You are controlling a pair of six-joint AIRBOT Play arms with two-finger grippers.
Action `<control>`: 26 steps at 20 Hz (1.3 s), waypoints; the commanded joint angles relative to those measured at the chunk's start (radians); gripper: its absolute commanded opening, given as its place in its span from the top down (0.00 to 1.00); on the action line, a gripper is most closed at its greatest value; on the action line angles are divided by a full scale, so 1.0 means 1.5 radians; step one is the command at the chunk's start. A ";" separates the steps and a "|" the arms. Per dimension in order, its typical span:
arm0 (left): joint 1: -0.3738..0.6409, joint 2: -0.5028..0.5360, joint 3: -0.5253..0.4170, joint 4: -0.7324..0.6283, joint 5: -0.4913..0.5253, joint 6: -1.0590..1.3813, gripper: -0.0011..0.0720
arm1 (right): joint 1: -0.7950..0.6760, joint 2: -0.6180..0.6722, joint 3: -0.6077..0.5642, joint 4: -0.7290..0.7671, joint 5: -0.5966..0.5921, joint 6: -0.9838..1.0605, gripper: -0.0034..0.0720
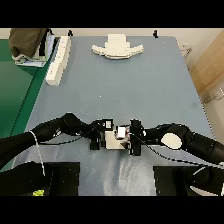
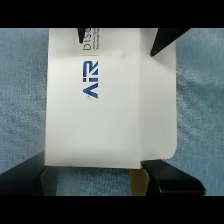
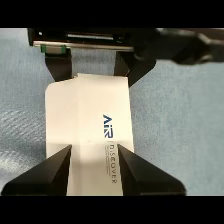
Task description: Fold the box.
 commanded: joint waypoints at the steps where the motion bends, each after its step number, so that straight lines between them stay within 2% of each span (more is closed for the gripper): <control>1: 0.000 0.000 0.001 0.000 0.000 0.001 0.43 | 0.000 0.000 -0.001 -0.002 -0.006 -0.002 0.34; 15: 0.000 0.000 0.001 0.000 0.000 0.001 0.43 | 0.000 0.004 -0.001 0.020 -0.003 0.006 0.34; 16: 0.000 0.000 0.001 0.000 0.000 0.001 0.43 | -0.001 0.004 -0.001 0.016 -0.004 0.006 0.24; 17: 0.000 0.000 0.001 0.000 0.000 0.001 0.43 | -0.001 0.004 -0.001 0.004 -0.003 0.005 0.00; 26: 0.000 0.000 0.001 0.000 0.000 0.001 0.43 | 0.001 0.005 0.004 -0.003 0.003 -0.002 0.01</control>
